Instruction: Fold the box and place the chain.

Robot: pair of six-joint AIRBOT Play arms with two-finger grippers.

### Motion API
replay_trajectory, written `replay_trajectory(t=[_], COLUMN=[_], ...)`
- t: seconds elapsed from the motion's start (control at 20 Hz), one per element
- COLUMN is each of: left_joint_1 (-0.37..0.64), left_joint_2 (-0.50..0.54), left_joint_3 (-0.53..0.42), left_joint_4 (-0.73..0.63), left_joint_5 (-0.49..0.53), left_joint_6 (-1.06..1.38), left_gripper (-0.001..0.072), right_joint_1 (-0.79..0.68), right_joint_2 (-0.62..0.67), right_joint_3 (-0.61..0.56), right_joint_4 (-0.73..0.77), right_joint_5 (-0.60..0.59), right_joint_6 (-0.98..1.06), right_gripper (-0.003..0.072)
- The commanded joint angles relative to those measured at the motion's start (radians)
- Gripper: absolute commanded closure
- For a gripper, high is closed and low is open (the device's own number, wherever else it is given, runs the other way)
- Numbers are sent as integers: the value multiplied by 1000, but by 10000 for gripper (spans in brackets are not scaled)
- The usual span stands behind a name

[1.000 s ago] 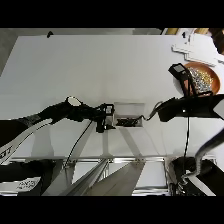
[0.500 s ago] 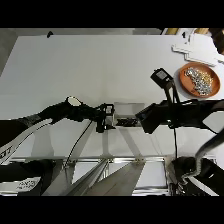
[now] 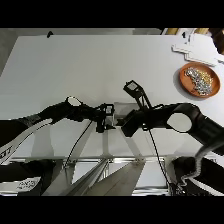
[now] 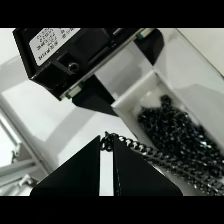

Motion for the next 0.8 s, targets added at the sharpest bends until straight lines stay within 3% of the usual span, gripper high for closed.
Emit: replay_trajectory(t=[0.0, 0.3, 0.5, 0.65, 0.75], left_joint_1=[0, 0, 0, 0, 0], left_joint_2=[0, 0, 0, 0, 0], left_joint_3=[0, 0, 0, 0, 0], left_joint_4=[0, 0, 0, 0, 0], left_joint_5=[0, 0, 0, 0, 0], left_joint_6=[0, 0, 0, 0, 0], left_gripper=[505, 505, 505, 505, 505], right_joint_1=[31, -45, -272, -448, -543], right_joint_2=[-64, -48, 91, 130, 122], right_joint_3=[-2, 12, 22, 22, 16], right_joint_4=[-10, -59, -58, -57, -50], right_joint_5=[-42, 45, 170, 288, 301], right_joint_6=[1, -22, -290, -743, -882], right_gripper=[627, 366, 387, 402, 449])
